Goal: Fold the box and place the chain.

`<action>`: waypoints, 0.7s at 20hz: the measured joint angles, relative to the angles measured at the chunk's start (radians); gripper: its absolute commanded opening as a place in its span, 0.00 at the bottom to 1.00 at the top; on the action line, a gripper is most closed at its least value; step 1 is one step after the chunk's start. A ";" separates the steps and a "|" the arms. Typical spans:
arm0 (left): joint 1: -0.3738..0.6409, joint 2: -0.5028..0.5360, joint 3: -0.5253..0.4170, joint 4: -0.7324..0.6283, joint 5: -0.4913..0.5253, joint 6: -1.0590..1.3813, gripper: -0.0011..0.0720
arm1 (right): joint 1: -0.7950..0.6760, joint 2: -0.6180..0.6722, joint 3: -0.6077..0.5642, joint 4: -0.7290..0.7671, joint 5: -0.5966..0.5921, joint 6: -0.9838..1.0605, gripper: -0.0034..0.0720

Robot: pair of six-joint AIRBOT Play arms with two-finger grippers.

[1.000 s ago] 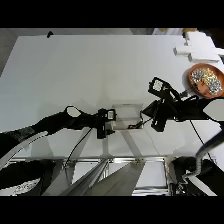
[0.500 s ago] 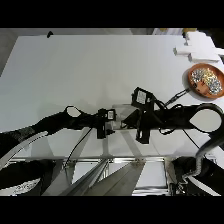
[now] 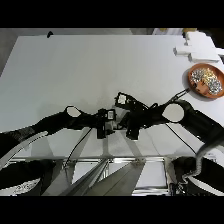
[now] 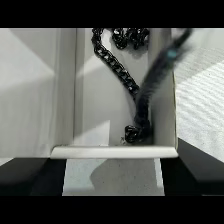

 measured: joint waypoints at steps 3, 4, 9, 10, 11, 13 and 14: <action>0.000 0.000 0.000 0.000 0.000 0.000 0.24 | 0.000 -0.010 0.002 -0.018 0.000 0.017 0.31; 0.000 0.000 0.000 0.000 0.000 0.000 0.24 | 0.000 0.000 0.005 -0.037 0.006 0.024 0.31; 0.000 0.000 0.000 0.000 0.000 0.000 0.24 | -0.058 0.097 0.041 -0.248 0.076 0.126 0.07; 0.000 0.000 0.000 0.000 0.000 0.000 0.24 | -0.090 0.116 0.045 -0.288 0.088 0.136 0.07; 0.000 0.000 0.000 0.000 0.000 0.000 0.24 | -0.131 0.133 0.048 -0.325 0.096 0.138 0.07; 0.000 0.000 0.000 0.000 0.000 0.000 0.24 | -0.220 0.148 0.049 -0.373 0.111 0.123 0.07; 0.000 0.000 0.000 0.000 0.000 0.000 0.24 | -0.266 0.147 0.045 -0.388 0.114 0.106 0.07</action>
